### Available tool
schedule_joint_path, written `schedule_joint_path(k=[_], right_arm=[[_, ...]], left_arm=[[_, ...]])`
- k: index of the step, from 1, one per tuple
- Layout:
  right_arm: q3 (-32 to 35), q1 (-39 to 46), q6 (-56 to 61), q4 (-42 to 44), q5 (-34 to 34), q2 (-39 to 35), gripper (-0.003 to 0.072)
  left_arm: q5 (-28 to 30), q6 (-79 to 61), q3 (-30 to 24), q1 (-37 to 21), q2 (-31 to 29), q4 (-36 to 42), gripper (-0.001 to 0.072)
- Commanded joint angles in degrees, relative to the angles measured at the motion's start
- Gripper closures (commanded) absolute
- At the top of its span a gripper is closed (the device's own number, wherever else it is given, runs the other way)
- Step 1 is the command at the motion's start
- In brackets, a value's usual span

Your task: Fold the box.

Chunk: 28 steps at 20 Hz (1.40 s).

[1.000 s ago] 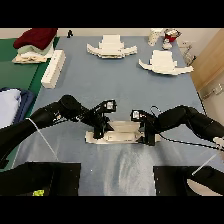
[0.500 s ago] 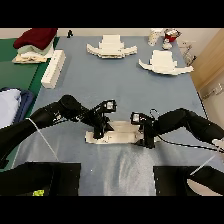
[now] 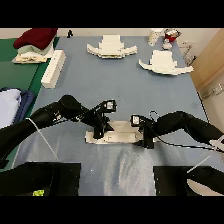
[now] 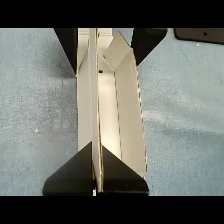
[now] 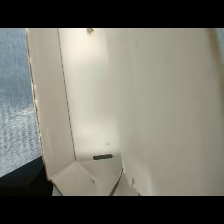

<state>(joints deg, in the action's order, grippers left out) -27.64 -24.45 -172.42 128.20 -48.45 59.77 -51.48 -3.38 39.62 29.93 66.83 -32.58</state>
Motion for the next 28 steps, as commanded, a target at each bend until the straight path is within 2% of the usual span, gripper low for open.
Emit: schedule_joint_path(k=[1,10,11,12,14,15,16,17,21,28], right_arm=[[0.1,-0.1,-0.1,0.0,0.7,0.7,0.0037],[0.1,-0.2,-0.1,-0.5,2.1,1.4,0.0038],[0.1,-0.2,-0.1,-0.5,2.1,1.4,0.0076],[0.1,-0.2,-0.1,-0.5,1.7,1.4,0.0207],[0.1,-0.3,-0.1,-0.6,1.4,1.3,0.0228],[0.1,-0.3,-0.1,-0.6,1.4,1.2,0.0198],[0.1,-0.3,-0.1,-0.6,1.5,0.7,0.0075],[0.1,-0.3,-0.1,-0.6,1.5,-0.3,0.0028],[0.1,-0.3,-0.1,-0.6,1.4,-2.7,0.0014],[0.1,-2.2,-0.1,-0.9,3.9,1.4,0.0015]], left_arm=[[0.0,0.0,0.0,0.0,0.0,0.0,0.0694],[0.0,0.0,0.0,0.0,0.0,0.0,0.0694],[0.0,0.0,0.0,0.0,0.0,0.0,0.0694],[0.0,0.0,0.0,0.0,0.0,0.0,0.0694],[0.0,0.0,0.0,0.0,0.0,0.0,0.0694],[0.0,0.0,0.0,0.0,0.0,0.0,0.0694],[0.0,0.0,0.0,0.0,0.0,0.0,0.0694],[0.0,0.0,0.0,0.0,0.0,0.0,0.0694],[0.0,0.0,0.0,0.0,0.0,0.0,0.0694],[0.0,0.0,0.0,0.0,0.0,0.0,0.0694]])
